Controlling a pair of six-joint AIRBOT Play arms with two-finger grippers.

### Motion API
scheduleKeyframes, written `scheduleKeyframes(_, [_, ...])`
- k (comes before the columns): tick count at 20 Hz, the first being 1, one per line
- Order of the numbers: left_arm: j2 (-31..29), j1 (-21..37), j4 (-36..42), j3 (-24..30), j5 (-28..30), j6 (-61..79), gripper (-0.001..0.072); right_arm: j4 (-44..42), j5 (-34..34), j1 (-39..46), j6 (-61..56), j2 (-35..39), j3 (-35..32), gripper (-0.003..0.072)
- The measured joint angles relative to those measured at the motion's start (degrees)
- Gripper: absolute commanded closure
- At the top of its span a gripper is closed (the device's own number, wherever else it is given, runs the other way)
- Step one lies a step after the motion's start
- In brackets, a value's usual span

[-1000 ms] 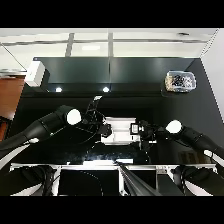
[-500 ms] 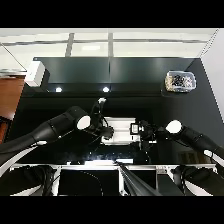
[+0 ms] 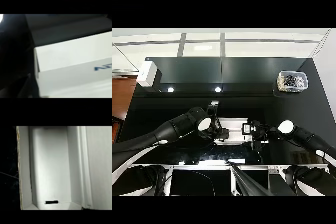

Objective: Fold the box and place the chain.

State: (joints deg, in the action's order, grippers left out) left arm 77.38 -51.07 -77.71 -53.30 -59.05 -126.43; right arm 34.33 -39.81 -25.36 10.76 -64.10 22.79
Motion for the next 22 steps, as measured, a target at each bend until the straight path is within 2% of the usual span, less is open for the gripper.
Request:
scheduleKeyframes(3, [0.2, -0.1, 0.0, -0.2, -1.1, -3.7, 0.0259, 0.0, 0.0, 0.0, 0.0, 0.0, 0.0, 0.0253])
scheduleKeyframes(5, [0.3, -0.3, 0.4, -0.3, -1.6, -5.0, 0.0317, 0.0, 0.0, 0.0, 0.0, 0.0, 0.0, 0.0253])
scheduleKeyframes(8, [0.3, -1.2, 1.0, -0.4, -1.2, -6.0, 0.0328, 0.0, 0.0, 0.0, 0.0, 0.0, 0.0, 0.0253])
scheduleKeyframes(10, [0.4, -1.8, 1.0, -0.5, -0.3, -6.4, 0.0383, 0.0, 0.0, 0.0, 0.0, 0.0, 0.0, 0.0254])
scheduleKeyframes(12, [0.7, -2.2, 0.7, -0.5, -0.1, -7.3, 0.0389, 0.0, 0.0, 0.0, 0.0, 0.0, 0.0, 0.0253])
scheduleKeyframes(13, [0.9, -2.3, 0.6, -0.5, 0.0, -7.9, 0.0436, 0.0, 0.0, 0.0, 0.0, 0.0, 0.0, 0.0253])
scheduleKeyframes(22, [3.5, -3.4, -3.8, -3.6, -2.7, -11.2, 0.0437, 0.0, 0.1, 0.0, -0.1, 0.0, 0.0, 0.0253])
